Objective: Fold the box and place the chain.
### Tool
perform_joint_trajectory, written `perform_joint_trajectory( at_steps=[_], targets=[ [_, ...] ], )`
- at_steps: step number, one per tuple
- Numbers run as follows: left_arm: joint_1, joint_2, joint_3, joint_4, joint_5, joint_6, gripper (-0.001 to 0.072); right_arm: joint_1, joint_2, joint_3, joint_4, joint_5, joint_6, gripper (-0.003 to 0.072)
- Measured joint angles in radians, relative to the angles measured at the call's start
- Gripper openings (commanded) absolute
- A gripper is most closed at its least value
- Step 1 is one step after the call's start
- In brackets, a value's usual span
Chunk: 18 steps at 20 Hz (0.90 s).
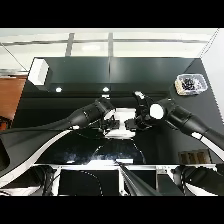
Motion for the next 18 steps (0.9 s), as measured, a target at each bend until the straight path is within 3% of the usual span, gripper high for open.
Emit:
perform_joint_trajectory(
  at_steps=[5, 8, 15, 16, 17, 18],
  targets=[
    [0.0, 0.0, 0.0, 0.0, 0.0, 0.0, 0.0024, 0.057, -0.045, 0.028, -0.111, 0.037, 0.154, 0.0351],
    [0.0, 0.0, 0.0, 0.0, 0.0, 0.0, 0.0024, 0.067, -0.076, 0.044, -0.134, 0.042, 0.216, 0.0301],
    [0.0, 0.0, 0.0, 0.0, 0.0, 0.0, 0.0024, 0.073, -0.125, 0.069, -0.141, 0.049, 0.316, 0.0301],
    [0.0, 0.0, 0.0, 0.0, 0.0, 0.0, 0.0024, 0.073, -0.127, 0.07, -0.14, 0.051, 0.323, 0.0232],
    [0.0, 0.0, 0.0, 0.0, 0.0, 0.0, 0.0024, 0.073, -0.13, 0.07, -0.138, 0.051, 0.33, 0.0231],
    [0.0, 0.0, 0.0, 0.0, 0.0, 0.0, 0.0024, 0.073, -0.131, 0.071, -0.137, 0.05, 0.335, 0.0135]
  ],
)
